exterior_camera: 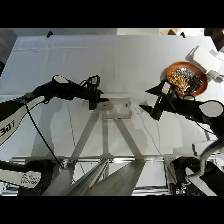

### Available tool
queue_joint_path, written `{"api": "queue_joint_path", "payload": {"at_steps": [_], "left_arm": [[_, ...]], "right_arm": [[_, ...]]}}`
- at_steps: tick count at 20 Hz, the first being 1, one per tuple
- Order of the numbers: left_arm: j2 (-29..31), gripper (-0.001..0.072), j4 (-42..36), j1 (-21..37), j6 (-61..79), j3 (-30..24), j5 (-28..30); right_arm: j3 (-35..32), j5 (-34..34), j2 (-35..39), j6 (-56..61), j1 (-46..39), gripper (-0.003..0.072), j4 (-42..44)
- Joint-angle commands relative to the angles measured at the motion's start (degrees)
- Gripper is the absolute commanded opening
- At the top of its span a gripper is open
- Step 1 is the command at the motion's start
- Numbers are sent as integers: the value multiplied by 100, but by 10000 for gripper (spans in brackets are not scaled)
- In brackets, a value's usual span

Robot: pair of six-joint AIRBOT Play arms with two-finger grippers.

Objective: Fold the box and place the chain.

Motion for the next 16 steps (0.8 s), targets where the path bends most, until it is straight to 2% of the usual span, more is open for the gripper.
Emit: {"api": "queue_joint_path", "payload": {"at_steps": [1,4,7,12,16], "left_arm": [[-4,13,0,4,0,-4,4],[-4,13,0,4,0,-4,4],[-4,13,0,4,0,-4,4],[-4,13,0,4,0,-4,4],[-4,13,0,4,-2,-4,4]], "right_arm": [[0,269,-22,-549,0,704,-522],[-9,278,-264,-688,-2,713,-662],[-57,452,-726,-1582,-2,714,-560],[-57,527,-1641,-2260,-225,720,297],[-59,575,-2168,-2503,-96,720,518]]}}
